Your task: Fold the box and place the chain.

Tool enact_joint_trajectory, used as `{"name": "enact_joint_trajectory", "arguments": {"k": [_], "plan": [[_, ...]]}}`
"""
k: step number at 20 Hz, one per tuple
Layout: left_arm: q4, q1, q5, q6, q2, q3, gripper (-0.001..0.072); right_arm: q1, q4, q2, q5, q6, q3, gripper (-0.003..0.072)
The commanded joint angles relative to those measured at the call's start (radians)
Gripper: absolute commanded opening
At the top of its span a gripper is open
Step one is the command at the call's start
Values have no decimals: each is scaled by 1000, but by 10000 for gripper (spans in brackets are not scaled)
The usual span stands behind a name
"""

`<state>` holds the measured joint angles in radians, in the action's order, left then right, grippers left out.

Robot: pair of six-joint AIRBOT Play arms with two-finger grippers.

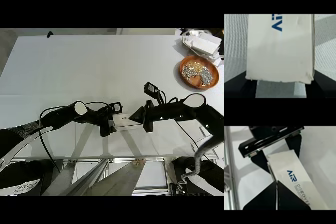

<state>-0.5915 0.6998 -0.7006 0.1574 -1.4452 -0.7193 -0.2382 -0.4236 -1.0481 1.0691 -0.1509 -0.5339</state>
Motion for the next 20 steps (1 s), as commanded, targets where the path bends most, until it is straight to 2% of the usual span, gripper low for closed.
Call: {"name": "enact_joint_trajectory", "arguments": {"k": [1, 6, 13, 17, 20], "plan": [[0, 0, 0, 0, 1, 0, 333, 13, 236, -55, -50, 164, 128, 14], [0, 0, 0, 0, 1, 0, 333, 13, 248, -151, -61, 186, 145, 15], [0, 0, 0, 0, 1, 0, 333, 13, 162, -154, -78, 186, 166, 15], [0, 0, 1, 0, 1, 0, 333, 13, 149, -155, -141, 179, 182, 15], [0, 0, 1, 0, 1, 0, 333, 13, 161, -154, -141, 178, 181, 16]]}}
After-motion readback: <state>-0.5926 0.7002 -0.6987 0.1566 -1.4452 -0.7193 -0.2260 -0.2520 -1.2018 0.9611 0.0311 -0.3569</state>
